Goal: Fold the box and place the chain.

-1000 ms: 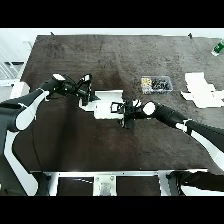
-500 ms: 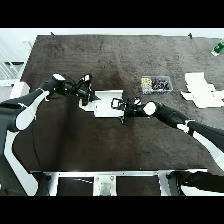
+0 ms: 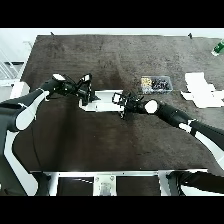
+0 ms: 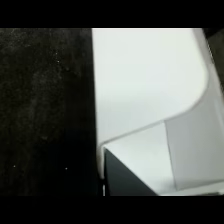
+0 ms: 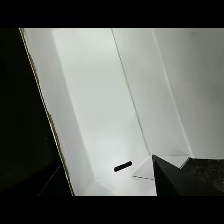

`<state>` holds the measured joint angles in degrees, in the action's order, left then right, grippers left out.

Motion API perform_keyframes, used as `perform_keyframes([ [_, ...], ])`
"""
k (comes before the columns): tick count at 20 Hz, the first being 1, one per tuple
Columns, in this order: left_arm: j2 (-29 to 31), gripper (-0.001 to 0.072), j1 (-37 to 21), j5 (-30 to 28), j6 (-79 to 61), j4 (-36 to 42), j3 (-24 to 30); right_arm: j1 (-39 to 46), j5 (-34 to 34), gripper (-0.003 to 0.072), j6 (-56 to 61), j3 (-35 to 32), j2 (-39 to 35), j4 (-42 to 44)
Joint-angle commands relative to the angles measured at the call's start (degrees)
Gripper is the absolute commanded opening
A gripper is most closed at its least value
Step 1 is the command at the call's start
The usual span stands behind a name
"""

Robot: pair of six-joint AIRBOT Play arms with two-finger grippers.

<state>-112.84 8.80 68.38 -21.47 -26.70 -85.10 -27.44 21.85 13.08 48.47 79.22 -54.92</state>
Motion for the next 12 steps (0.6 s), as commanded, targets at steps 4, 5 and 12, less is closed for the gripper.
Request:
perform_keyframes([
  [4,0.02,0.0022,-0.04,0.02,0.0,0.02,0.0,1.22,-1.55,0.0608,-0.26,0.85,-0.04,-0.04],
  [5,0.02,0.0022,-0.02,0.02,0.0,0.02,0.0,1.22,-2.08,0.0608,-0.98,0.85,-0.04,-0.22],
  [12,0.02,0.0022,-0.04,0.04,0.02,0.02,0.0,2.29,-4.28,0.0608,-1.99,1.25,0.0,0.0],
])
